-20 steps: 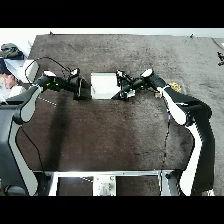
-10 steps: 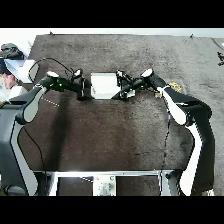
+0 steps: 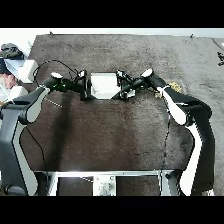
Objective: Fold the box and place the chain.
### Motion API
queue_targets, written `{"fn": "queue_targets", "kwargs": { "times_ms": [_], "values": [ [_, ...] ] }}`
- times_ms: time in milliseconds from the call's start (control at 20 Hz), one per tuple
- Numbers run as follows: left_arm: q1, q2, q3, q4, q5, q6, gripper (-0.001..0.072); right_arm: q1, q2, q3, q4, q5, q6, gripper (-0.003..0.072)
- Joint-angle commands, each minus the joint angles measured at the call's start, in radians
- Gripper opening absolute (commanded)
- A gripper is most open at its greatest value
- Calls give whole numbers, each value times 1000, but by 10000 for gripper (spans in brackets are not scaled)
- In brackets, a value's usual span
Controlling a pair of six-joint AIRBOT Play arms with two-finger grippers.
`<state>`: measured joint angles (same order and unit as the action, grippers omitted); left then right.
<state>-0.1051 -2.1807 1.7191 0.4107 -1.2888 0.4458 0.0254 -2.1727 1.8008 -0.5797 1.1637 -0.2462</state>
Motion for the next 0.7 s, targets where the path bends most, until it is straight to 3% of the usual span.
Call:
{"fn": "queue_targets", "kwargs": {
  "times_ms": [0, 650],
  "values": [
    [-3, -2, 1, 8, 22, 0, 720, 1, 0, 0, 0, 0, 0, 337],
    [-4, -8, 1, -6, 9, 0, 720, 1, 0, 0, 0, 0, 0, 337]
  ]
}}
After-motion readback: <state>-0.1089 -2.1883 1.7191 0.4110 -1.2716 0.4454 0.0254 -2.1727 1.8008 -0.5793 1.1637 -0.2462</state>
